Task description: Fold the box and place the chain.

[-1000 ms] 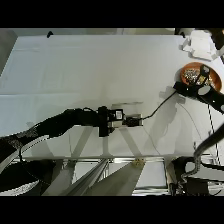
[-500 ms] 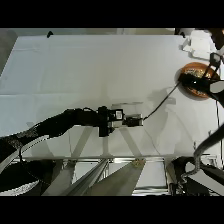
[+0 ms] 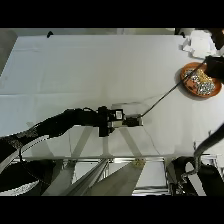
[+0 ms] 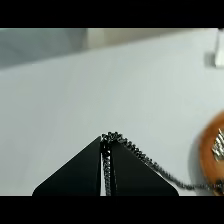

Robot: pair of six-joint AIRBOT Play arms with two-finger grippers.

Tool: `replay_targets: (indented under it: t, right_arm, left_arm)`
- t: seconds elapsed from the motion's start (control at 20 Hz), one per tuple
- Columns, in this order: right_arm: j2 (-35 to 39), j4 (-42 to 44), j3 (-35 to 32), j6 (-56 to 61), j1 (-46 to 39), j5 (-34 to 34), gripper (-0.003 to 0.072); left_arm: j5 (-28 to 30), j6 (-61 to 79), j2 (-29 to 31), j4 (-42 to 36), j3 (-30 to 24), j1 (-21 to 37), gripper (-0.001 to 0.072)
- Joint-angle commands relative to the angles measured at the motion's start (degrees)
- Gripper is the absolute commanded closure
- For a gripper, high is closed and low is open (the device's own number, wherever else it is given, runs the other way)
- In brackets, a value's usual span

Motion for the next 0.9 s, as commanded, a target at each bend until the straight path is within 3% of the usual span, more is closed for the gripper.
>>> replay_targets:
  t: [0.0,0.2,0.4,0.85]
  right_arm:
    - [9.27,11.87,0.11,-5.88,0.04,3.87,0.0665]
    - [12.44,29.53,0.24,-15.26,0.04,11.56,0.0665]
    - [12.26,40.35,0.94,-17.14,0.04,17.94,0.0665]
    - [10.91,54.40,0.94,-17.25,0.04,25.05,0.0664]
  left_arm:
    - [0.00,0.02,0.02,0.02,0.00,0.00,0.0574]
    - [0.02,0.02,0.00,0.02,0.00,0.00,0.0574]
    - [0.00,0.02,0.00,0.04,0.00,0.00,0.0574]
    - [0.00,0.02,0.02,0.02,0.00,0.00,0.0574]
